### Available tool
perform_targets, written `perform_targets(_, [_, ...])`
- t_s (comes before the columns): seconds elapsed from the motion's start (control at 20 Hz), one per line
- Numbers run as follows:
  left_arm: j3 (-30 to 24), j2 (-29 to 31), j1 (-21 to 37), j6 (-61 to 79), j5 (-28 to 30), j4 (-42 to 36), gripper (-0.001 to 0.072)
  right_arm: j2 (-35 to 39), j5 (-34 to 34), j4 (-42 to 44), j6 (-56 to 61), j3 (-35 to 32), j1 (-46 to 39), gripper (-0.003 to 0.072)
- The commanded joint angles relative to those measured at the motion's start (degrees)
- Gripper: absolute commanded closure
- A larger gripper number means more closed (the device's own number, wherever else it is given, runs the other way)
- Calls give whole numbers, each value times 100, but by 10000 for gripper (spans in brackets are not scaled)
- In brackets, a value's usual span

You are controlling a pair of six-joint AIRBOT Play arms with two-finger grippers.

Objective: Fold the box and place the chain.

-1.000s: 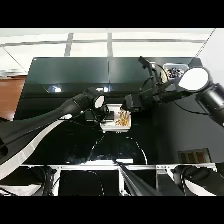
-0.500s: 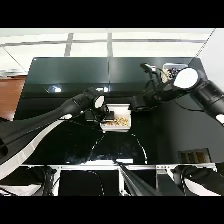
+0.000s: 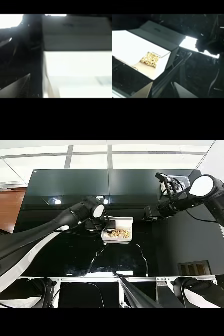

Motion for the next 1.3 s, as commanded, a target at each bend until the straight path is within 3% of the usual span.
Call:
perform_targets(0.0, [28, 726, -4, 638, -334, 507, 166, 4, 37, -42, -66, -2, -28, 371])
perform_targets(0.15, [-605, 1650, 234, 955, -557, 1314, 169, 2, 37, -44, -66, -2, -28, 372])
perform_targets(0.25, [-1386, 2092, 975, 1104, -293, 1082, 171, 2, 11, -44, -66, -2, -28, 372])
perform_targets(0.35, [-2037, 2166, 1954, 2931, 533, -813, 171, 2, -7, -39, -63, -2, -28, 372])
perform_targets(0.45, [-2533, 2133, 2559, 6081, 1032, -3069, 171, 2, 17, -39, -63, -2, -28, 372])
perform_targets(0.55, [-2815, 2070, 2708, 8856, 1016, -3928, 169, 2, 66, -37, -61, -2, -28, 371])
perform_targets(0.6, [-2887, 2041, 2658, 9818, 1014, -3919, 160, 2, 83, -37, -61, -2, -28, 372])
perform_targets(0.65, [-2951, 2000, 2592, 10935, 1029, -3871, -11, 2, 85, -39, -61, -2, -28, 371])
perform_targets(0.85, [-2966, 1563, 2468, 13901, 1270, -4251, -4, 2, 85, -20, -57, -2, -26, 371])
perform_targets(1.15, [-2527, 560, 2566, 14345, 1095, -4872, -4, 2, 85, -15, 15, -2, -24, 371])
perform_targets(1.25, [-2465, 400, 2411, 14345, 1054, -4732, -4, 2, 79, -20, 13, -2, -24, 372])
